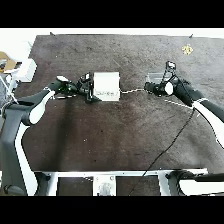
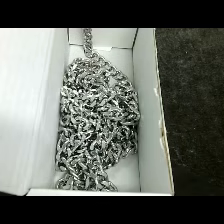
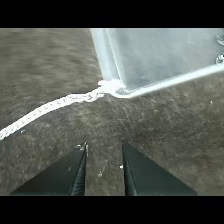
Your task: Fold the box and place the chain.
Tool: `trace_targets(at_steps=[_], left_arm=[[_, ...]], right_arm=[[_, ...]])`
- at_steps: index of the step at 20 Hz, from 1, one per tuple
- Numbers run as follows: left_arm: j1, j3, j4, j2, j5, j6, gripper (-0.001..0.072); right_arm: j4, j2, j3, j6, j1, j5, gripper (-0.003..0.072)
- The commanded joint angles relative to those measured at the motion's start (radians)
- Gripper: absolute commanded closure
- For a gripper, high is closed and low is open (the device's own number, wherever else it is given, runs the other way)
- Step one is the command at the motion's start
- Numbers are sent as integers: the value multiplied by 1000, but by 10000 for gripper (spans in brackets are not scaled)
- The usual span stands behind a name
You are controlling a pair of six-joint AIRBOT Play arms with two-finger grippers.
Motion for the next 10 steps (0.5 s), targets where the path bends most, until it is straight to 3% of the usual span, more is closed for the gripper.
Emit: trace_targets(at_steps=[1,7,10], left_arm=[[0,0,0,-1,0,0,419],[0,0,0,-1,0,0,419],[0,0,0,-1,0,0,419]], right_arm=[[135,-64,-6,1,-33,-133,431],[224,-112,-5,4,-25,-274,431],[262,-126,-6,4,-25,-285,431]])
